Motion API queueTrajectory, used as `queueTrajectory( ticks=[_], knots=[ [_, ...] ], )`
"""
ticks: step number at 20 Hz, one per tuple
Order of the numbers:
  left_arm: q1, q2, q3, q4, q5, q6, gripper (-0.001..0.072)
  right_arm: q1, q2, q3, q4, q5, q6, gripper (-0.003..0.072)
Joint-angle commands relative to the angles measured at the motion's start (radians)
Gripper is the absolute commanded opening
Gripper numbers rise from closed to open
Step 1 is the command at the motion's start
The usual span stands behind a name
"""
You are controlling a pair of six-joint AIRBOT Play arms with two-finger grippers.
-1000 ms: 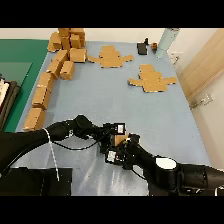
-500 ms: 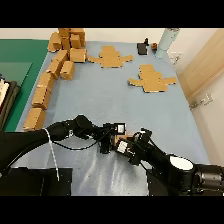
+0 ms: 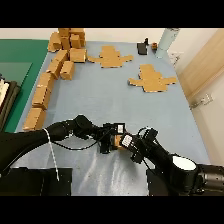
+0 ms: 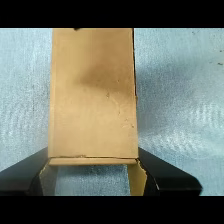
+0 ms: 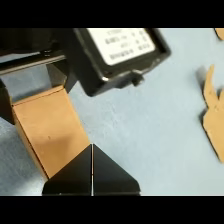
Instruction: Fold the box.
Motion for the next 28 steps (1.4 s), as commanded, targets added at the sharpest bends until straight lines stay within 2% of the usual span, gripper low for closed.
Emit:
queueTrajectory(
  ticks=[1, 4, 8, 11, 13, 18, 23, 28],
  knots=[
    [0.001, 0.0, 0.001, 0.0, 0.003, -0.003, 0.0406, 0.0, 0.001, 0.001, -0.012, -0.029, 0.068, 0.0007],
    [0.002, 0.018, 0.001, 0.003, 0.016, -0.097, 0.0405, 0.0, 0.002, 0.001, -0.059, -0.079, 0.124, 0.0006],
    [0.025, 0.062, 0.001, 0.076, 0.03, -0.225, 0.0406, -0.001, 0.013, 0.001, -0.257, -0.25, 0.399, 0.0007],
    [0.082, 0.108, 0.001, 0.167, 0.043, -0.377, 0.0406, -0.037, 0.018, 0.0, -0.248, -0.364, 0.455, 0.0007],
    [0.148, 0.131, 0.003, 0.277, 0.066, -0.531, 0.0406, -0.1, 0.019, 0.001, -0.235, -0.396, 0.513, 0.0007],
    [0.373, 0.135, 0.047, 0.528, 0.155, -0.868, 0.0406, -0.24, 0.018, 0.0, -0.23, -0.336, 0.568, 0.0006],
    [0.588, 0.135, 0.103, 0.54, 0.289, -0.944, 0.0406, -0.277, 0.016, 0.0, -0.213, -0.243, 0.568, 0.0007],
    [0.754, 0.099, 0.104, 0.54, 0.264, -0.961, 0.0405, -0.277, 0.016, -0.002, -0.213, -0.241, 0.568, 0.0007]
  ],
)
